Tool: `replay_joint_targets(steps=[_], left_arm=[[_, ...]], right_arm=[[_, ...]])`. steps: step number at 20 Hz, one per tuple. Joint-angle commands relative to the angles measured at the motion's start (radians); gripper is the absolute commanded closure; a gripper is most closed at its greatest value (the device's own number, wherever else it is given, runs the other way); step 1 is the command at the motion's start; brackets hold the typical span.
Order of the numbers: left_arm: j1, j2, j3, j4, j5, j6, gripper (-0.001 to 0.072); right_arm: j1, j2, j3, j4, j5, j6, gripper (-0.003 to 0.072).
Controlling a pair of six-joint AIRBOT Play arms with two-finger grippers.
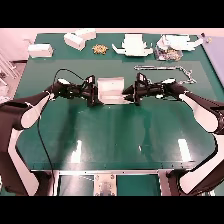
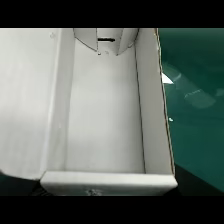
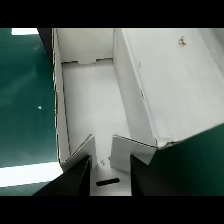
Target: Fold the box and place the chain.
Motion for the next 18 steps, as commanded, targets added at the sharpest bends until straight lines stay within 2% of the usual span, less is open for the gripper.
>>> replay_joint_targets(steps=[1, 2, 5, 6, 9, 12, 15, 18], left_arm=[[0.001, 0.0, 0.0, 0.002, -0.005, 0.002, 0.0307], [0.001, 0.0, 0.0, 0.002, -0.005, 0.002, 0.0307], [0.001, 0.0, 0.0, 0.002, -0.005, 0.002, 0.0307], [0.001, 0.0, 0.0, 0.002, -0.005, 0.002, 0.0308], [0.001, 0.0, 0.0, 0.002, -0.005, 0.002, 0.0308], [0.001, 0.0, 0.0, 0.002, -0.005, 0.002, 0.0307], [0.001, 0.0, 0.0, 0.002, -0.005, 0.002, 0.0308], [0.001, 0.0, 0.0, 0.002, -0.005, 0.002, 0.0308]], right_arm=[[-0.033, 0.0, 0.004, -0.032, -0.01, 0.058, 0.0465], [-0.042, 0.0, 0.004, -0.032, -0.011, 0.08, 0.0537], [-0.067, 0.017, 0.004, -0.034, -0.009, 0.101, 0.066], [-0.074, 0.036, 0.004, -0.033, -0.009, 0.11, 0.0677], [-0.086, 0.123, 0.004, -0.032, -0.017, 0.222, 0.0679], [-0.109, 0.21, 0.004, -0.095, -0.103, 0.526, 0.068], [-0.167, 0.216, 0.003, -0.218, -0.133, 0.852, 0.068], [-0.208, 0.209, 0.003, -0.31, -0.133, 1.081, 0.0681]])
